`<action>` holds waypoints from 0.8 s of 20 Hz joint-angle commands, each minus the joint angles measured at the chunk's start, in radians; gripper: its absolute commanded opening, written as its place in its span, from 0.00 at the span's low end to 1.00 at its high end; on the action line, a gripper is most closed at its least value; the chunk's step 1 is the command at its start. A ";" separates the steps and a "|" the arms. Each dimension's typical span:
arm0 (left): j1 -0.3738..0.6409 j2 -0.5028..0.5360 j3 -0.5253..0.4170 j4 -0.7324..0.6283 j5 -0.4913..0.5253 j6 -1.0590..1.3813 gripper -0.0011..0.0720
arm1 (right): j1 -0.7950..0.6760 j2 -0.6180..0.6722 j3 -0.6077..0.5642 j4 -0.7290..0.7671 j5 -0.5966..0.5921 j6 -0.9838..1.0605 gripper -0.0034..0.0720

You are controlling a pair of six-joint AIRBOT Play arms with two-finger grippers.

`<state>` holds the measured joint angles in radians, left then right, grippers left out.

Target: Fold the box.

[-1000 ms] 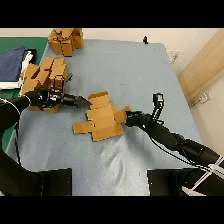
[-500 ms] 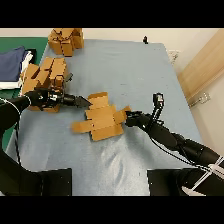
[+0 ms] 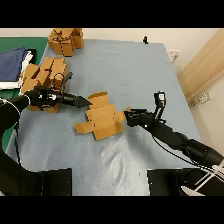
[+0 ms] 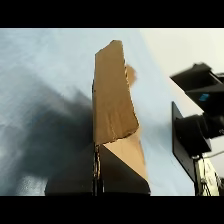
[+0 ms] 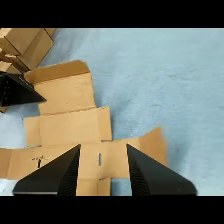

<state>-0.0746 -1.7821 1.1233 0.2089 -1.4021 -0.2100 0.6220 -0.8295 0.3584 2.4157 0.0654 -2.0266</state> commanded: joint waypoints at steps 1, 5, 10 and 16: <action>0.000 0.000 0.034 0.001 -0.090 0.085 0.03 | -0.139 0.098 0.000 -0.032 -0.217 -0.114 0.64; -0.022 0.039 0.070 0.091 -0.070 0.260 0.02 | -0.299 0.236 0.047 -0.427 -0.741 -0.109 0.64; -0.084 0.185 0.029 0.162 0.099 0.559 0.02 | -0.219 0.261 0.181 -0.509 -1.019 -0.201 0.64; -0.142 0.298 -0.145 0.095 0.196 0.743 0.02 | 0.093 0.154 0.214 -0.604 -1.008 -0.169 0.63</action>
<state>-0.1997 -1.5280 1.0485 0.3412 -1.2514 0.4149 0.5827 -0.6315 0.5564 1.8877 -0.9104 -2.2082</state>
